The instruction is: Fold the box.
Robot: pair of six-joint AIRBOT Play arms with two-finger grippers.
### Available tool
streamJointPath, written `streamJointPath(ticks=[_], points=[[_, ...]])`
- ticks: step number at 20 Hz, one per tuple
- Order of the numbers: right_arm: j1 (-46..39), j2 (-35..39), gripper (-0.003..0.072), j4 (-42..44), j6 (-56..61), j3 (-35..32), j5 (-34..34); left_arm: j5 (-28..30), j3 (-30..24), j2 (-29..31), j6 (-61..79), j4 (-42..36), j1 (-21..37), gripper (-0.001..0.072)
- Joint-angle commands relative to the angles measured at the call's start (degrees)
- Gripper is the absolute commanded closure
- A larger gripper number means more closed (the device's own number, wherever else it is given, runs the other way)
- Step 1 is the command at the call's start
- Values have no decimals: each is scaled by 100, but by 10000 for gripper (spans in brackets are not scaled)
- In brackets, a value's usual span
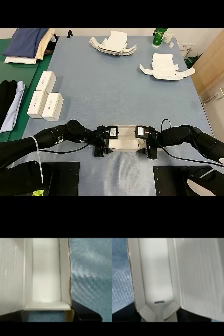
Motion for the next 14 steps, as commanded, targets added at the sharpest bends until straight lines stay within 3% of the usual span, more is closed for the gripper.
streamJointPath(ticks=[1, 2, 5, 9, 14], points=[[-2, -2, 131, -70, 24, 7, 11, 4, 0, -4, 0, -4, 0, 258], [-2, -2, -30, -70, 120, 7, 15, 4, 0, -4, 0, -7, 0, 258], [-2, 92, -32, -153, 476, 9, 7, 4, 0, -4, 0, -4, 0, 258], [-2, 579, -32, -1054, 1543, 13, -269, 4, 0, -4, 0, -4, 0, 257], [-4, 1591, -31, -2323, 3805, 382, -1775, 4, 0, -4, 0, -4, 0, 258]])
